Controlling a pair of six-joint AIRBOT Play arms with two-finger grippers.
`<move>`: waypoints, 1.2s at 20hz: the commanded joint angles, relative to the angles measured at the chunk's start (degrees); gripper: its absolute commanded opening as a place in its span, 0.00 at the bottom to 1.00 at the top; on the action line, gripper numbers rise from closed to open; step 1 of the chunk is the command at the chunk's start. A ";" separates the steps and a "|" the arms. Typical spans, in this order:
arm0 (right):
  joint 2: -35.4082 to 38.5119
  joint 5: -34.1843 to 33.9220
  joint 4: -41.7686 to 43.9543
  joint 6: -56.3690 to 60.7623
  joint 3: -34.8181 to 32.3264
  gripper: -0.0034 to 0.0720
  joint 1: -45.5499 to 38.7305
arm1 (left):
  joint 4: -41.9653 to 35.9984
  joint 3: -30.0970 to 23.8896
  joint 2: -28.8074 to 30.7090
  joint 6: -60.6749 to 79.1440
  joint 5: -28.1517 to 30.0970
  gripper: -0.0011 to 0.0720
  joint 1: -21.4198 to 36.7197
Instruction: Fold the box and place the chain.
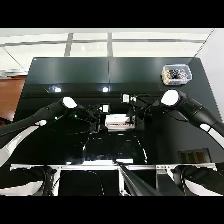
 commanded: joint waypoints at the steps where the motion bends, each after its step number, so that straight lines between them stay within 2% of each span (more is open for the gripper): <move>1: -0.09 0.07 -0.13 0.35 -0.35 0.47 0.04 | 0.02 0.02 -0.02 0.07 0.00 0.52 -0.04; 24: 0.17 -1.60 1.36 3.63 -0.04 0.47 0.02 | 0.02 0.02 -0.02 0.07 -0.02 0.52 -0.04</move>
